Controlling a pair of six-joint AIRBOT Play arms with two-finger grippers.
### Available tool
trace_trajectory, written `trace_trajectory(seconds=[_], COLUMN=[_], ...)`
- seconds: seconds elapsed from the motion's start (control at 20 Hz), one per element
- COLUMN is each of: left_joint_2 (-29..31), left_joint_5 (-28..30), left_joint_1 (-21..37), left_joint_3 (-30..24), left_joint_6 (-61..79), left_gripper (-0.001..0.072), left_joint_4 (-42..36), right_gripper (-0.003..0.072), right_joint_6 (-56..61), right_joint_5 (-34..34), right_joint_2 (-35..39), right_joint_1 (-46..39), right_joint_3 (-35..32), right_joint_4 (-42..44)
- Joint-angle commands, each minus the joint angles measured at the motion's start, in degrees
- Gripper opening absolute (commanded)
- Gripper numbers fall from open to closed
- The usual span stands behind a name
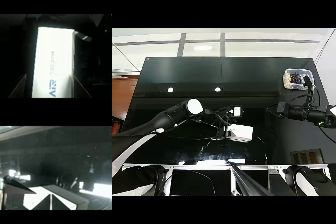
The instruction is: Fold the box and place the chain.
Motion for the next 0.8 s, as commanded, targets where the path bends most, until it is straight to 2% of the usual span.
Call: trace_trajectory(seconds=[0.0, 0.75], left_joint_2=[-1.1, -1.7], left_joint_5=[-0.4, -2.4], left_joint_1=[-0.6, -0.6], left_joint_3=[0.9, 0.8], left_joint_6=[-1.6, -2.5], left_gripper=[0.0702, 0.0702], left_joint_4=[0.0, 1.7], right_gripper=[0.0034, 0.0033], right_joint_6=[-0.3, -0.6], right_joint_5=[-1.2, -1.4], right_joint_2=[0.0, 0.0], right_joint_1=[0.0, 0.0], right_joint_3=[0.0, 0.0], right_joint_4=[-0.1, -0.1])
